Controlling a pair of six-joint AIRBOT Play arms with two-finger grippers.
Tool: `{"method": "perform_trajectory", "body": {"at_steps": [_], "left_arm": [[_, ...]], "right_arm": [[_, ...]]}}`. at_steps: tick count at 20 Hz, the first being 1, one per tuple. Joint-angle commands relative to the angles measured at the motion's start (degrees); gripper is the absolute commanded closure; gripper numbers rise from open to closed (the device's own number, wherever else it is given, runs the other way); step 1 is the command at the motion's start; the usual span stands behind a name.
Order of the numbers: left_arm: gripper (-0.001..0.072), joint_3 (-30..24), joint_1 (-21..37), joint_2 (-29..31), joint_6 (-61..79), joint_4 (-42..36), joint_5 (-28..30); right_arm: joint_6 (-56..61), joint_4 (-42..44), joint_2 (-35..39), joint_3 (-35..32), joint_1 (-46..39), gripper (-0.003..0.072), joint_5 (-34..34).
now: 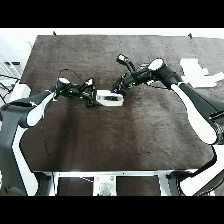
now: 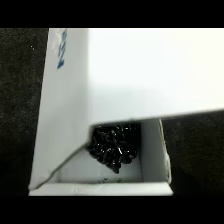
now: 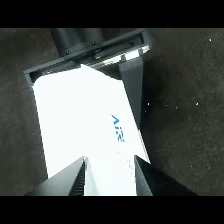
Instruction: Fold the box and place the chain.
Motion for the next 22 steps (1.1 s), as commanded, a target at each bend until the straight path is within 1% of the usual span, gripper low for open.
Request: {"method": "perform_trajectory", "body": {"at_steps": [1, 10, 12, 14, 16, 17, 20, 22], "left_arm": [[0.0409, 0.0, 0.0, 0.0, 0.0, 0.0, 0.1], [0.0409, 0.0, 0.0, 0.0, 0.0, 0.0, 0.1], [0.0409, 0.0, 0.0, 0.0, 0.0, 0.0, 0.1], [0.0409, 0.0, 0.0, 0.0, 0.0, 0.0, 0.0], [0.0409, 0.0, 0.0, 0.0, 0.0, 0.0, 0.1], [0.0409, 0.0, 0.0, 0.0, 0.0, 0.0, 0.1], [0.0409, 0.0, 0.0, 0.0, 0.0, 0.0, 0.0], [0.0409, 0.0, 0.0, 0.0, 0.0, 0.0, 0.1]], "right_arm": [[-0.7, -2.4, -0.1, 0.0, 1.5, 0.0316, -0.9], [-0.7, -3.7, -1.7, 0.0, 2.0, 0.0313, -1.2], [-0.7, -3.6, -1.7, 0.9, 2.0, 0.0295, -0.9], [-0.7, -3.7, -1.7, 2.8, 1.7, 0.0246, 2.4], [-0.7, -3.7, -1.7, 3.8, 1.6, 0.0246, 6.1], [-0.7, -3.8, -1.7, 3.8, 1.6, 0.0246, 6.8], [-0.5, -6.5, -1.7, 3.3, 1.6, 0.0246, 5.7], [-0.5, -6.6, -2.2, 3.2, 1.6, 0.0246, 4.0]]}}
